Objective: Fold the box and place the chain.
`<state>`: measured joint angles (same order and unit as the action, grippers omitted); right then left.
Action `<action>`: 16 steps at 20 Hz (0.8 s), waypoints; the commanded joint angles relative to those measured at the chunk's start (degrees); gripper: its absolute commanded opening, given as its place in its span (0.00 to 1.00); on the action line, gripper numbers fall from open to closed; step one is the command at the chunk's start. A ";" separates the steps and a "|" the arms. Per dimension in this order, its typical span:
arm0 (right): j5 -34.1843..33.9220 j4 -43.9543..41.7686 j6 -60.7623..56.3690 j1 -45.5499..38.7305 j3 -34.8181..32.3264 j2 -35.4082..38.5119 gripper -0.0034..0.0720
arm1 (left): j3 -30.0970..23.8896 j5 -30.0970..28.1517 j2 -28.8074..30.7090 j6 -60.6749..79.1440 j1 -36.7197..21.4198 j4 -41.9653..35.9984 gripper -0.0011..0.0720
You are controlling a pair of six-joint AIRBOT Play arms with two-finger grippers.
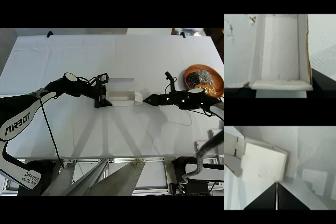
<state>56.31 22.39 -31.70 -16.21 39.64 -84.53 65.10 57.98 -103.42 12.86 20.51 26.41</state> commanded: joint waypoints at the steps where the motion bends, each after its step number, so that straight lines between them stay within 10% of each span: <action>1: -2.40 4.92 -2.25 -1.16 0.00 0.96 0.05 | 0.02 0.13 0.04 -0.07 -0.07 0.20 0.37; 16: -6.23 2.82 -3.80 2.23 0.00 -2.27 0.05 | 0.02 0.13 0.04 -0.07 -0.07 0.20 0.37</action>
<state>50.46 27.75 -36.25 -15.16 39.66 -86.21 65.10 58.13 -103.42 12.80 20.51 26.59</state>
